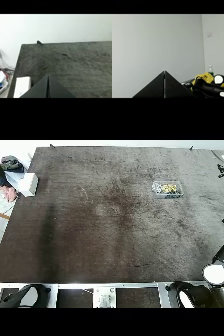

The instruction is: Fold the box and place the chain.

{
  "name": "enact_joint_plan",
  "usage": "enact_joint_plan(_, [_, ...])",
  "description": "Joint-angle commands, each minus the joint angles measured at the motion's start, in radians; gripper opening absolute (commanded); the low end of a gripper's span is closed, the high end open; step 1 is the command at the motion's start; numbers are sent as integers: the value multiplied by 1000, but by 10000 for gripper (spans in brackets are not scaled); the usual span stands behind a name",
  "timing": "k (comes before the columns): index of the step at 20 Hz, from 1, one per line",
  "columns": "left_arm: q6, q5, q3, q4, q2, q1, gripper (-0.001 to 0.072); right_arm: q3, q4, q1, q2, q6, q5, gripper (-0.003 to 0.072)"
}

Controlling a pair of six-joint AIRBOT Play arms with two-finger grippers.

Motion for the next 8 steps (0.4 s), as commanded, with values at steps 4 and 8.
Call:
enact_joint_plan(4, [294, 93, -421, -272, 368, 0, 5, -1, 0, 0, 0, 0, 0, 11])
enact_joint_plan(8, [292, 148, -488, -273, 498, 0, 5, -1, 0, 0, 0, 0, 0, 11])
